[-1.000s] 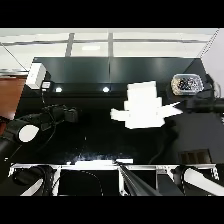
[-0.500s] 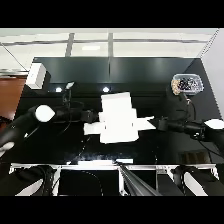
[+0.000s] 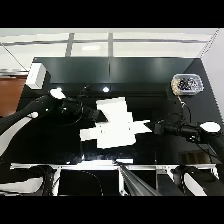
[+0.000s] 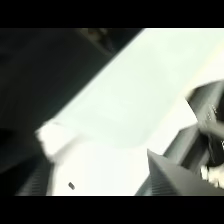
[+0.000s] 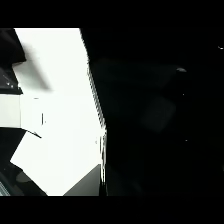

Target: Fold the box and place the chain.

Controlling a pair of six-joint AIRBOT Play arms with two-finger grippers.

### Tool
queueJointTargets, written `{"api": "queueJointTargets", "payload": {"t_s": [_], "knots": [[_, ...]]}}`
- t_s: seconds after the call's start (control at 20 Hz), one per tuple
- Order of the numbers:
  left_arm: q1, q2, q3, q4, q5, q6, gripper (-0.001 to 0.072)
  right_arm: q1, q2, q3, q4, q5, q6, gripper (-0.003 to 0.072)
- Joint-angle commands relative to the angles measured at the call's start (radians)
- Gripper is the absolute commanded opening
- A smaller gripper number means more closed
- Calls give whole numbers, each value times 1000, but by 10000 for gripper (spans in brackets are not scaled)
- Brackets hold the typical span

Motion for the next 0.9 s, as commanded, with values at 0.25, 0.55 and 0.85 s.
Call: {"api": "queueJointTargets", "payload": {"t_s": [0.25, 0.55, 0.85], "knots": [[2, -114, 61, 9, -174, 288, 217, 3, 1, -1, -7, 1, -1, 11], [0, -109, 102, 55, -185, 358, 27, -2, 2, 40, -106, 23, 28, 591], [-93, 67, 55, 82, -5, 421, 24, -21, 2, 295, -368, 210, 22, 595]]}}
